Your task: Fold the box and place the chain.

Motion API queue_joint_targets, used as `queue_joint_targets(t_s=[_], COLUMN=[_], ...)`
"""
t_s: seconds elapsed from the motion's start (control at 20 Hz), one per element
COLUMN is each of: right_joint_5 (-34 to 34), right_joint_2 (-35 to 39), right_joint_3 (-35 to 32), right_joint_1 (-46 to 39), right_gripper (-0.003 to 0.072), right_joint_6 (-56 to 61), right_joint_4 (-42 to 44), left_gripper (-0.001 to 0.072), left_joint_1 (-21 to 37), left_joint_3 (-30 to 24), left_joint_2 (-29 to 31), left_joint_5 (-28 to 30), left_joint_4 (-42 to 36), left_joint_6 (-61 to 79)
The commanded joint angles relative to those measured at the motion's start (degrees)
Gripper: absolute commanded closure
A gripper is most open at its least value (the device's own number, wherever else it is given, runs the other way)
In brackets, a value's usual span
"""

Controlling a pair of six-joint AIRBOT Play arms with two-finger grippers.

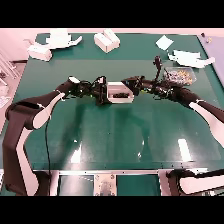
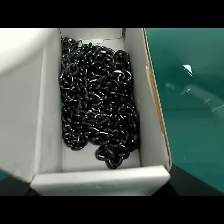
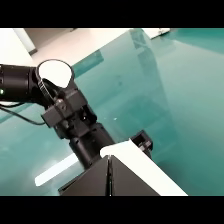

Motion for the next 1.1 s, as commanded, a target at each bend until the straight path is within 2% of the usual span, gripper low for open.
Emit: queue_joint_targets(t_s=[0.0,0.15,0.3,0.5,0.6,0.8,0.9,1.05], right_joint_5=[5.6,9.7,24.7,46.3,50.1,50.8,49.0,44.1], right_joint_2=[3.4,5.9,8.3,9.8,10.1,10.3,10.3,10.3], right_joint_3=[0.0,0.7,1.0,2.3,3.0,3.9,3.9,3.9], right_joint_1=[0.1,-0.4,-0.6,-0.2,0.2,0.7,0.5,0.6], right_gripper=[0.0679,0.0679,0.0679,0.0681,0.0681,0.068,0.068,0.0681], right_joint_6=[0.3,-0.3,-1.3,-5.4,-5.0,-5.1,-7.7,-33.1], right_joint_4=[0.0,0.5,6.0,24.3,25.6,25.9,26.1,40.1], left_gripper=[0.0165,0.0165,0.0165,0.0165,0.0165,0.0165,0.0165,0.0165], left_joint_1=[0.0,0.0,0.0,0.0,0.0,0.0,0.0,0.0], left_joint_3=[0.0,0.0,0.0,0.0,0.0,0.0,0.0,0.0], left_joint_2=[0.0,0.0,0.0,0.0,0.0,0.0,0.0,0.0], left_joint_5=[0.0,0.5,0.5,0.4,0.5,0.4,0.5,0.4], left_joint_4=[0.0,0.0,0.0,0.0,0.0,0.0,0.0,0.0], left_joint_6=[0.0,0.0,0.0,0.0,0.0,0.0,0.0,0.0])
